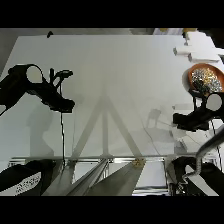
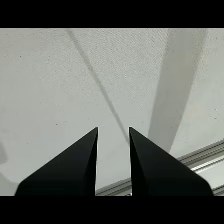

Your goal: Fold the box and place the chain.

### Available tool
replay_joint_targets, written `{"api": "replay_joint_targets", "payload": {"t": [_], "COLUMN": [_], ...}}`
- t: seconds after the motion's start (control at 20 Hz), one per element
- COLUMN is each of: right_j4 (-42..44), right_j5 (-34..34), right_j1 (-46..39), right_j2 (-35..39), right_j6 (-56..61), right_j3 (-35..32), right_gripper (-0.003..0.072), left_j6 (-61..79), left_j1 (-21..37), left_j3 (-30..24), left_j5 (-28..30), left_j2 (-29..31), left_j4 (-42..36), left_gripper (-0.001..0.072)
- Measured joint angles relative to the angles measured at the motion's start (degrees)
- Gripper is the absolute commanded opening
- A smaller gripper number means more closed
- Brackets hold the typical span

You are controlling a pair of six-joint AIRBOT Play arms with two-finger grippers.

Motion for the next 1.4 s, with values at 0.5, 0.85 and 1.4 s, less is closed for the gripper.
{"api": "replay_joint_targets", "payload": {"t": [0.5, 0.85, 1.4], "right_j4": [0.0, -12.0, -38.3], "right_j5": [-3.0, -12.8, -18.2], "right_j1": [0.0, 0.0, -16.1], "right_j2": [0.0, 0.0, -3.8], "right_j6": [0.3, -4.1, -16.7], "right_j3": [0.0, 2.2, 5.9], "right_gripper": [0.0096, 0.0015, 0.0417], "left_j6": [0.0, 0.0, 0.0], "left_j1": [0.0, 0.0, 0.0], "left_j3": [0.0, 0.0, 0.0], "left_j5": [0.0, 0.0, 0.0], "left_j2": [0.0, 0.0, 0.0], "left_j4": [0.0, 0.0, 0.0], "left_gripper": [0.0205, 0.0205, 0.0205]}}
